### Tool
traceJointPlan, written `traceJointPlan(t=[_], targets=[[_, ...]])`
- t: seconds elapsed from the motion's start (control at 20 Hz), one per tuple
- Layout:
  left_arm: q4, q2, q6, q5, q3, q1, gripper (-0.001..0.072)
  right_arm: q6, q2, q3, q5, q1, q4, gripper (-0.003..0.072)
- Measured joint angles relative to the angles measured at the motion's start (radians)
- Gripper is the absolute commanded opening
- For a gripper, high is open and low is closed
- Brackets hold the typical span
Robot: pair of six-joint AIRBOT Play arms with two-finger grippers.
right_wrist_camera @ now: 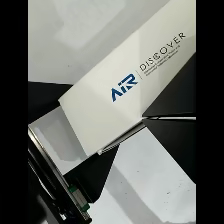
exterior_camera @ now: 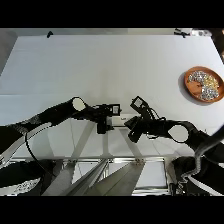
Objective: Fold the box and place the chain.
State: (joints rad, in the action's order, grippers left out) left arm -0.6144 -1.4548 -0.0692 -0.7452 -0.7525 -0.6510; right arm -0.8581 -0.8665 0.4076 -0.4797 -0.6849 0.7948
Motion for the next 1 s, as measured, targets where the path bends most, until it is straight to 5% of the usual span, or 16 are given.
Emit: traceJointPlan(t=[1.0], targets=[[-0.002,0.000,-0.002,0.002,0.000,0.000,0.0013,0.097,-0.009,-0.127,0.078,0.003,-0.095,0.0005]])
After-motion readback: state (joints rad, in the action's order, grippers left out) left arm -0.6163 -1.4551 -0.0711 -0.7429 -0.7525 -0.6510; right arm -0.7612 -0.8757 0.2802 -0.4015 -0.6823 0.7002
